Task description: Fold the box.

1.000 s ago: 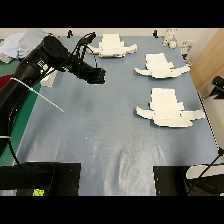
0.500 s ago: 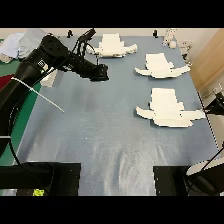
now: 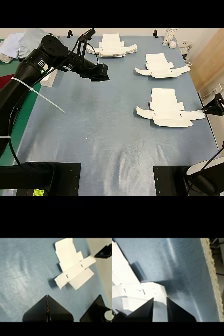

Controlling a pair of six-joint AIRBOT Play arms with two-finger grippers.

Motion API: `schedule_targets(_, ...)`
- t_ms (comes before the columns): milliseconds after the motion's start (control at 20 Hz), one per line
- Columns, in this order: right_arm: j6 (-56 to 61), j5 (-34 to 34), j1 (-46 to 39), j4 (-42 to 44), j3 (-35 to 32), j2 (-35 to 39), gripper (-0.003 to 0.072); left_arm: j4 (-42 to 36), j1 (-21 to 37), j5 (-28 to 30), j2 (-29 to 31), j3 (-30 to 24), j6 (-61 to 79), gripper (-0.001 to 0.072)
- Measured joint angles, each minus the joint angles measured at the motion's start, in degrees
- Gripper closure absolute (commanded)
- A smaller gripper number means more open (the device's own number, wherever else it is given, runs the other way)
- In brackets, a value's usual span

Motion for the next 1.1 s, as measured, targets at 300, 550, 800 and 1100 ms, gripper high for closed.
schedule_targets(300,-0.17,2.51,-1.53,-1.86,-0.02,-0.09,0.0441,0.0,0.0,-0.02,0.02,0.0,-0.02,0.0697)
schedule_targets(550,-0.68,0.48,-1.42,-0.13,-1.11,-1.25,0.0446,0.0,0.0,-0.02,0.02,0.0,-0.02,0.0697)
schedule_targets(800,-3.85,-1.22,-0.09,1.29,-5.77,-1.86,0.0542,0.0,0.0,-1.14,0.0,0.0,-0.04,0.0697)
schedule_targets(1100,-6.45,-2.08,4.22,4.33,-5.55,-1.84,0.0638,0.0,0.0,-1.9,0.0,0.0,-0.02,0.0697)
